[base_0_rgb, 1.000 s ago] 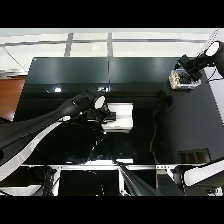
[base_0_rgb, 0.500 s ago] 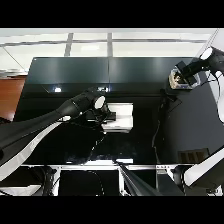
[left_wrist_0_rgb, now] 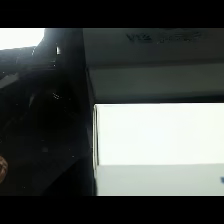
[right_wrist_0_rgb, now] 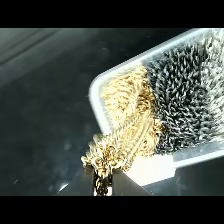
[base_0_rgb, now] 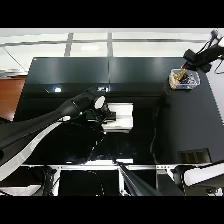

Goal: Fold the box and place the chain.

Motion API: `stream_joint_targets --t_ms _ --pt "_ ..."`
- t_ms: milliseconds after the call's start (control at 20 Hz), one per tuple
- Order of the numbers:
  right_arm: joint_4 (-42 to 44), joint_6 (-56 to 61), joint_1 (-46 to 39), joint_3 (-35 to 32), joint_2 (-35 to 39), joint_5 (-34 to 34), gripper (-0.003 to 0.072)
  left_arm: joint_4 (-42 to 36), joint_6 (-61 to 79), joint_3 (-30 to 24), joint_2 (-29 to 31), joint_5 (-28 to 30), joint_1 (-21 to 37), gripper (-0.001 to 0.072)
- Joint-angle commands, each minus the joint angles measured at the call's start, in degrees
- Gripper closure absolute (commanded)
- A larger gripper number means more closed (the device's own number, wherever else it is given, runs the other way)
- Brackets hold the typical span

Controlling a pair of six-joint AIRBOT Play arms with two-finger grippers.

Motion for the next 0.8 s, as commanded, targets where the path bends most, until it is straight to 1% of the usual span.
stream_joint_targets --t_ms 0,150,350,450,750 --pt "1.09 -8.90 -0.02 0.04 9.84 1.55 0.0673 0.02 0.00 0.04 0.00 -0.13 0.04 0.0680" --pt "5.90 -13.53 0.04 0.04 17.40 0.26 0.0674 0.02 0.00 0.04 0.00 -0.07 0.04 0.0680" --pt "10.93 -15.21 0.94 0.04 25.20 0.61 0.0675 0.07 0.00 0.04 0.00 0.39 0.04 0.0680" --pt "13.99 -15.98 1.57 0.04 28.22 2.45 0.0675 0.04 0.00 0.04 0.00 0.81 0.02 0.0680" --pt "16.65 -16.28 8.70 0.04 36.20 10.19 0.0675 0.04 0.00 0.04 0.00 0.24 0.02 0.0680"
